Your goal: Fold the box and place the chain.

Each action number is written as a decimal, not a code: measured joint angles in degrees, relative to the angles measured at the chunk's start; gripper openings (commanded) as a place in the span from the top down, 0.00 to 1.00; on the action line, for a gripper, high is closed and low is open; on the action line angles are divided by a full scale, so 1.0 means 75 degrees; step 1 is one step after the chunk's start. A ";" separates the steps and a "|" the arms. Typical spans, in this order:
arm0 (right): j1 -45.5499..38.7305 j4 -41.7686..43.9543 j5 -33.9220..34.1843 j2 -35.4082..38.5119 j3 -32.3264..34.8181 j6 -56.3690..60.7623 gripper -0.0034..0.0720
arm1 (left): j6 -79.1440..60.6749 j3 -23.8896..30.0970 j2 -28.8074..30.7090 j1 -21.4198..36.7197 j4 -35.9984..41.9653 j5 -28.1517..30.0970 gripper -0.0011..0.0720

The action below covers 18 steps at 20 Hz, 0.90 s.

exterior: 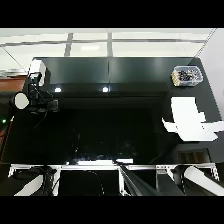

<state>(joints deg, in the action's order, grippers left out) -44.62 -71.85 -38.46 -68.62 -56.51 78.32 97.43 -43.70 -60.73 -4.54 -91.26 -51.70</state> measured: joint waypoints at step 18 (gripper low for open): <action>-0.2955 0.2521 -0.6881 -0.4485 -0.3153 -0.2932 0.03 | 0.0268 -0.0082 -0.0093 0.0012 0.0621 0.0510 0.01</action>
